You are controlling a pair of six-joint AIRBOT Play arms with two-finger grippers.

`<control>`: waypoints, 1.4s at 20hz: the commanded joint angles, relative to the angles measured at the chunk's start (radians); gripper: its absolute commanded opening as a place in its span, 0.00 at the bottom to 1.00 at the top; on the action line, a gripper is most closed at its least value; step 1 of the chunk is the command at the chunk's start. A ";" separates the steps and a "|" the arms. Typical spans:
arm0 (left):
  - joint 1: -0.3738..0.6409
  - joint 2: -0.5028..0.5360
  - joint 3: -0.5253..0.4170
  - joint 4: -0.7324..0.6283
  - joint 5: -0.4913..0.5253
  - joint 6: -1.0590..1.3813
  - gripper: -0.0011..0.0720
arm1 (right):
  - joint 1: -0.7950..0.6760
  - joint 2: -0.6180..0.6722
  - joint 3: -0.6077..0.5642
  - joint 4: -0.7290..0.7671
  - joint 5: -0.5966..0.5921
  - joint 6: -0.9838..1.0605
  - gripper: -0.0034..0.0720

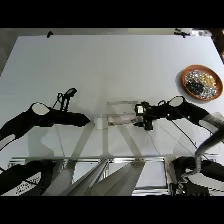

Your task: Fold the box and place the chain.

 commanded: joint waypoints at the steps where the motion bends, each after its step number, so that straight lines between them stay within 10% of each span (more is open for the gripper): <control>1: -0.029 -0.057 0.021 -0.016 -0.009 -0.019 0.02 | 0.000 0.000 0.000 0.000 0.000 0.000 0.58; 21: -0.154 -0.031 0.109 -0.065 0.041 -0.054 0.03 | 0.000 0.000 0.000 0.000 0.000 0.000 0.58; 24: -0.194 -0.031 0.130 -0.068 0.040 -0.053 0.38 | 0.000 0.000 0.000 0.000 0.000 0.000 0.58; 28: -0.207 -0.031 0.137 -0.088 0.043 -0.055 0.49 | 0.000 0.000 0.000 0.000 0.000 0.000 0.58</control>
